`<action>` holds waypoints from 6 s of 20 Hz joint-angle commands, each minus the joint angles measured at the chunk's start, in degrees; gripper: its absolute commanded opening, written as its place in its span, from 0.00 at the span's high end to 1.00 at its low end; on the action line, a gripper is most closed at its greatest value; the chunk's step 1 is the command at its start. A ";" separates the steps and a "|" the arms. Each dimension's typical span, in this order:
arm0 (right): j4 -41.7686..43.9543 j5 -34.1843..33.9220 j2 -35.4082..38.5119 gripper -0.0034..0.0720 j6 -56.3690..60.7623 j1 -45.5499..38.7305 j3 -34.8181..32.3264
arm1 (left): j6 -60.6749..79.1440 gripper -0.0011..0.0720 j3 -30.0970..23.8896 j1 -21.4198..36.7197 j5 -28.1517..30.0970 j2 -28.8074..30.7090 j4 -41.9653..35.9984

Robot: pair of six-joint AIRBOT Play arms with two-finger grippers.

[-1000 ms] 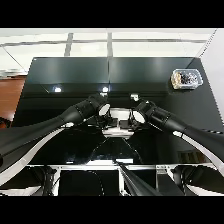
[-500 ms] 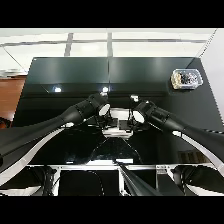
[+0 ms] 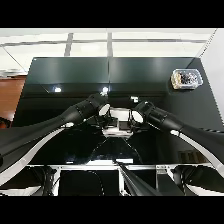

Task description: Fold the box and place the chain.

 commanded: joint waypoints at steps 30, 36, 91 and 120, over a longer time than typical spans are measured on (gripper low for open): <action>3.96 3.41 -25.42 0.17 -1.73 -54.73 47.43 | -0.20 0.96 0.07 0.15 -1.60 -0.02 0.00; 6.05 3.06 -28.33 0.26 1.46 -55.54 47.43 | -0.22 0.96 0.07 0.15 -1.84 0.00 0.00; 33.22 14.82 28.72 0.94 -37.35 -21.73 40.04 | -0.20 0.96 0.11 0.15 -1.31 -0.02 0.17; 13.20 10.01 30.77 0.46 -36.33 -30.29 -1.77 | -1.20 0.95 0.22 0.17 -1.09 0.00 0.00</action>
